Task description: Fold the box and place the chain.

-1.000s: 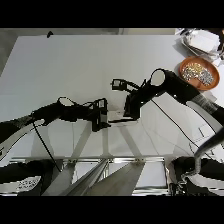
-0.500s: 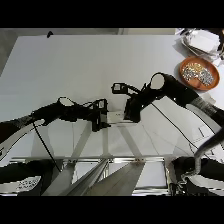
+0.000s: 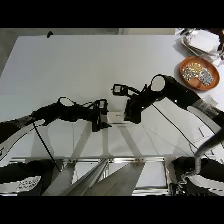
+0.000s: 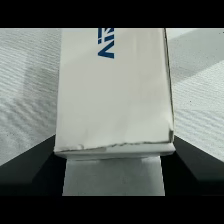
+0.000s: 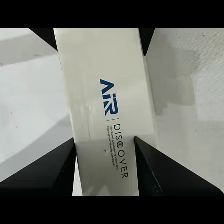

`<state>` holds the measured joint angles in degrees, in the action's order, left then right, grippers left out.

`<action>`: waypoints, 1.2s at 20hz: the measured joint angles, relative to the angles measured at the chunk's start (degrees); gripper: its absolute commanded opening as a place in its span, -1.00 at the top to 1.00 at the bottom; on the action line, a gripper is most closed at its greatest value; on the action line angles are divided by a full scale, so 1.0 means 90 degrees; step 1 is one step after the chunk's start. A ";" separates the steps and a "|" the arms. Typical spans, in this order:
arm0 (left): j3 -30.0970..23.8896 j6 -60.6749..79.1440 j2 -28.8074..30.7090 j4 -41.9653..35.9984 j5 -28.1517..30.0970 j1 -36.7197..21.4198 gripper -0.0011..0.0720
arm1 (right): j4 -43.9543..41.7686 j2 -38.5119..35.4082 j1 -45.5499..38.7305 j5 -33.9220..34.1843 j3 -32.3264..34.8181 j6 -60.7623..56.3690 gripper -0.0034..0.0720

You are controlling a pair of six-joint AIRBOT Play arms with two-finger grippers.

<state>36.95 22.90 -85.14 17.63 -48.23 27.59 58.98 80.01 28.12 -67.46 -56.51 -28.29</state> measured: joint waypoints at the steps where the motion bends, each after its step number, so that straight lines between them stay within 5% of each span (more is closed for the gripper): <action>1: 0.0000 0.0000 0.0000 0.0000 -0.0002 0.0000 0.73 | 0.0046 -0.0002 0.0002 0.0034 0.0017 -0.0029 0.00; 24: 0.0002 0.0000 -0.0002 -0.0007 0.0007 0.0000 0.73 | 0.0206 -0.0323 -0.0070 0.0770 0.0437 -0.0304 0.01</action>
<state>36.97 22.90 -85.17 17.56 -48.16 27.59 60.84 77.10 27.49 -60.53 -52.58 -31.03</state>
